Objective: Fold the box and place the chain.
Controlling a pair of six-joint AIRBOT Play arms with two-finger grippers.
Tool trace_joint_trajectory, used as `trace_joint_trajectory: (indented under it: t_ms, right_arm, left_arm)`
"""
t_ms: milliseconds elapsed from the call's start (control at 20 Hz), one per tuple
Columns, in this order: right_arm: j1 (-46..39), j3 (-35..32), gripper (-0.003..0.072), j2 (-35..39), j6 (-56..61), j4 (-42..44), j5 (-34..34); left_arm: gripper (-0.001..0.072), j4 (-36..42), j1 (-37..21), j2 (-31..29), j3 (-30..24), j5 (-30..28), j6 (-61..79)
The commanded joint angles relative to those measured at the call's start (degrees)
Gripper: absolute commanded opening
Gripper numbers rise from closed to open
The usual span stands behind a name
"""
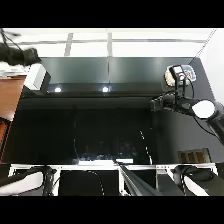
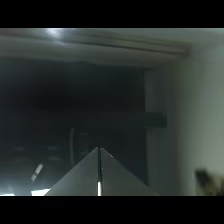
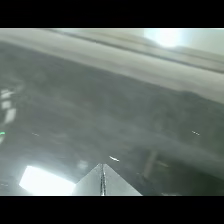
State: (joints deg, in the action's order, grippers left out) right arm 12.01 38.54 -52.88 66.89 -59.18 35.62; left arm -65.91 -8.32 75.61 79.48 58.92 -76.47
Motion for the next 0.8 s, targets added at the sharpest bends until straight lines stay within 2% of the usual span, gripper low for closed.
trace_joint_trajectory:
  t_ms: [0,100,150,250,750]
  right_arm:
    - [-0.2,-1.1,0.0012,-2.0,0.4,-4.7,-0.7]
    - [-0.1,-1.1,0.0012,-2.0,0.4,-3.9,-0.7]
    - [-0.1,-1.1,0.0012,-2.0,0.4,-3.9,-0.7]
    - [-0.1,-1.1,0.0012,-2.0,0.4,-3.9,-0.7]
    - [-0.1,-1.1,0.0012,-2.0,0.4,-3.9,-0.7]
  left_arm:
    - [0.0025,0.4,6.7,-19.7,-29.6,-17.9,7.0]
    - [0.0025,0.5,7.5,-27.9,-41.5,-23.7,7.3]
    - [0.0026,0.4,7.5,-31.1,-45.4,-24.7,7.3]
    - [0.0025,0.3,7.5,-35.0,-49.8,-25.2,7.3]
    - [0.0025,0.4,7.5,-35.8,-51.1,-25.5,7.3]
